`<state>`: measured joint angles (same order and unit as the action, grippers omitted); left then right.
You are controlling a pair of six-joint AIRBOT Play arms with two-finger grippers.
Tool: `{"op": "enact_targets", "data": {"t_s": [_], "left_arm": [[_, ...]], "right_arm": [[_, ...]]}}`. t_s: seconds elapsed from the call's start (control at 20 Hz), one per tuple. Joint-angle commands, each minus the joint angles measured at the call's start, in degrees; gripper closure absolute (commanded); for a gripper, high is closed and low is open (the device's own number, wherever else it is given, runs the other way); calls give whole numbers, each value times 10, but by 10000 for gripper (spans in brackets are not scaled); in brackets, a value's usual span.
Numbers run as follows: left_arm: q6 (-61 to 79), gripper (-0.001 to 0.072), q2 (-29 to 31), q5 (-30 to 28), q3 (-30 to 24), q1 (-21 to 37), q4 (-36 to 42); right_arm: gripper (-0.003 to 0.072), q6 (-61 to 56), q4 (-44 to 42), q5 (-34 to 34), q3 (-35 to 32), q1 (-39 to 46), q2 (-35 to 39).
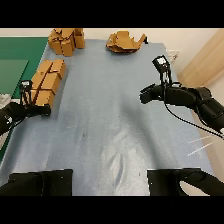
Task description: Fold the box.
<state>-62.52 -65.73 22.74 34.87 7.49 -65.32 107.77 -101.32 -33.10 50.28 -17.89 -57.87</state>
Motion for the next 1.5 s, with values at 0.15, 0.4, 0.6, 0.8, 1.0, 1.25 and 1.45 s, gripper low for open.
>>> {"op": "enact_targets", "data": {"t_s": [0.15, 0.4, 0.6, 0.8, 1.0, 1.25, 1.45], "left_arm": [[3, 23, 0, 41, 55, 0, 0], [0, 23, 5, 102, 132, 0, 0], [26, 24, 32, 255, 224, -1, 88], [174, 24, 46, 418, 300, -69, 284], [182, 24, 46, 384, 321, -176, 285], [181, 24, 46, 382, 321, -216, 283], [180, 24, 46, 395, 321, -217, 283]], "right_arm": [[687, 0, -6, -5, 0, -4, 0], [687, 0, -7, -5, 0, -4, 0], [687, 1, -57, -8, 0, -4, 0], [687, 2, -127, -12, 3, -4, 0], [684, 2, -139, -25, 5, -4, 0], [685, 2, -123, -29, 5, -4, 0], [684, 2, -123, -29, 5, -4, 0]]}}
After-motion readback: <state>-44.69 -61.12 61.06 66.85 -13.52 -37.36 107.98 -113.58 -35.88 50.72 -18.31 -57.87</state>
